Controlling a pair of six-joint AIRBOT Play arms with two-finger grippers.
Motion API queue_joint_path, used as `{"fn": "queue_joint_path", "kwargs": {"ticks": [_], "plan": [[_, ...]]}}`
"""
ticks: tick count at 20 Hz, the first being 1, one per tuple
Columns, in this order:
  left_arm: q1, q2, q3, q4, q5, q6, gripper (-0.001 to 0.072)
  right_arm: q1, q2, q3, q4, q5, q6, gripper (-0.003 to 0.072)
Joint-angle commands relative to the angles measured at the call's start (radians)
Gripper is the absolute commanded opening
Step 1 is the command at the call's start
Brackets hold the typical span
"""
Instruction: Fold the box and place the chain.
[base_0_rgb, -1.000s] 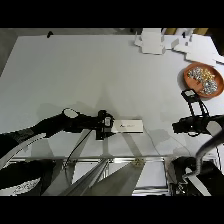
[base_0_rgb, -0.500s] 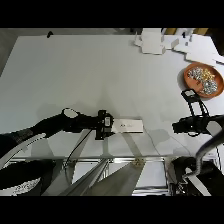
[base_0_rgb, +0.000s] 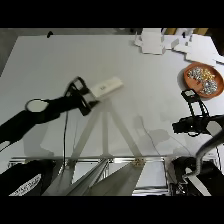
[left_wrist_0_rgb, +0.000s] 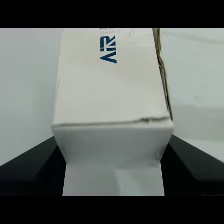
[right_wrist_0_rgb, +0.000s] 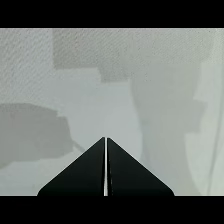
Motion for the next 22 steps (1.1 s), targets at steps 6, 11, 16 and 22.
{"fn": "queue_joint_path", "kwargs": {"ticks": [6, 11, 16, 22], "plan": [[0.622, 0.159, -0.007, 0.796, -0.165, -0.945, 0.0336, -0.001, 0.001, 0.001, 0.000, 0.000, 0.000, 0.0021], [0.745, 0.080, -0.060, 0.821, -0.157, -1.054, 0.0378, -0.001, 0.001, 0.000, 0.000, 0.000, 0.000, 0.0021], [0.744, -0.002, -0.060, 0.838, -0.194, -1.053, 0.0523, -0.001, 0.001, 0.001, 0.000, 0.000, 0.000, 0.0021], [0.740, 0.028, -0.060, 0.923, -0.261, -1.053, 0.0699, -0.001, 0.001, 0.001, 0.000, 0.000, 0.000, 0.0021]]}}
